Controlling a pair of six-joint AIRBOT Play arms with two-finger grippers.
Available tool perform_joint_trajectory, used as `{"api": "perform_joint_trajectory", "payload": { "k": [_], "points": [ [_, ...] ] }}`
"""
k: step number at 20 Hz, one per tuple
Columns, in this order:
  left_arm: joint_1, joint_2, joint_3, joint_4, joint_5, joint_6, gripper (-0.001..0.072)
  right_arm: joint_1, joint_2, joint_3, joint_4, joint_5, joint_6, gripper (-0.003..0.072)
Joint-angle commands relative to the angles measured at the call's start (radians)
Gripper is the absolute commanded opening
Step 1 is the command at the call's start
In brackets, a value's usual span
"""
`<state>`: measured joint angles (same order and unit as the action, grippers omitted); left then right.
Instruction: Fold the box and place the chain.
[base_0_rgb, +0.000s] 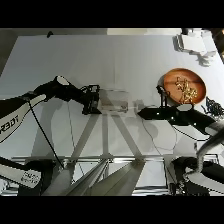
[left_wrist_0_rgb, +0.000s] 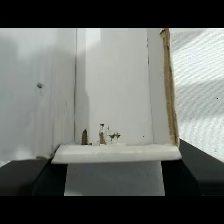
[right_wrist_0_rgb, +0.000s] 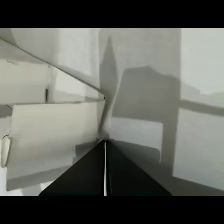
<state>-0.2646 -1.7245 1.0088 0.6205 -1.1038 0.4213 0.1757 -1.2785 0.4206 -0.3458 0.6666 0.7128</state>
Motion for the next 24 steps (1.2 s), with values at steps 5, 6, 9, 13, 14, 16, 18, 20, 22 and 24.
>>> {"api": "perform_joint_trajectory", "payload": {
  "k": [5,6,9,13,14,16,18,20,22,24],
  "points": [
    [0.001,0.000,0.000,0.000,0.000,0.000,0.0142,0.029,0.043,0.000,0.170,0.028,-0.067,0.0005],
    [0.001,0.000,0.000,0.000,0.000,0.000,0.0142,0.029,0.056,0.000,0.172,0.028,-0.061,0.0007],
    [0.001,0.000,0.000,0.000,0.000,0.000,0.0142,0.029,0.086,0.000,0.193,0.043,-0.055,0.0010],
    [0.001,0.000,0.000,0.000,0.000,0.000,0.0142,0.029,0.119,0.000,0.258,0.079,-0.055,0.0012],
    [0.001,0.000,0.000,0.000,0.000,0.000,0.0142,0.029,0.121,0.000,0.267,0.088,-0.055,0.0012],
    [0.001,0.000,0.000,0.000,0.000,0.000,0.0142,0.032,0.121,0.000,0.277,0.106,-0.055,0.0014],
    [0.001,0.000,0.000,0.000,0.000,0.000,0.0142,0.054,0.121,0.000,0.276,0.096,-0.055,0.0070],
    [0.001,0.000,0.000,0.000,0.000,0.000,0.0142,0.081,0.121,0.000,0.275,0.075,-0.055,0.0128],
    [0.001,0.000,0.000,0.000,0.000,0.000,0.0142,0.088,0.123,0.006,0.272,0.061,-0.056,0.0182],
    [0.001,0.000,0.000,0.000,0.000,0.000,0.0142,0.070,0.145,0.022,0.270,0.049,-0.059,0.0190]
  ]
}}
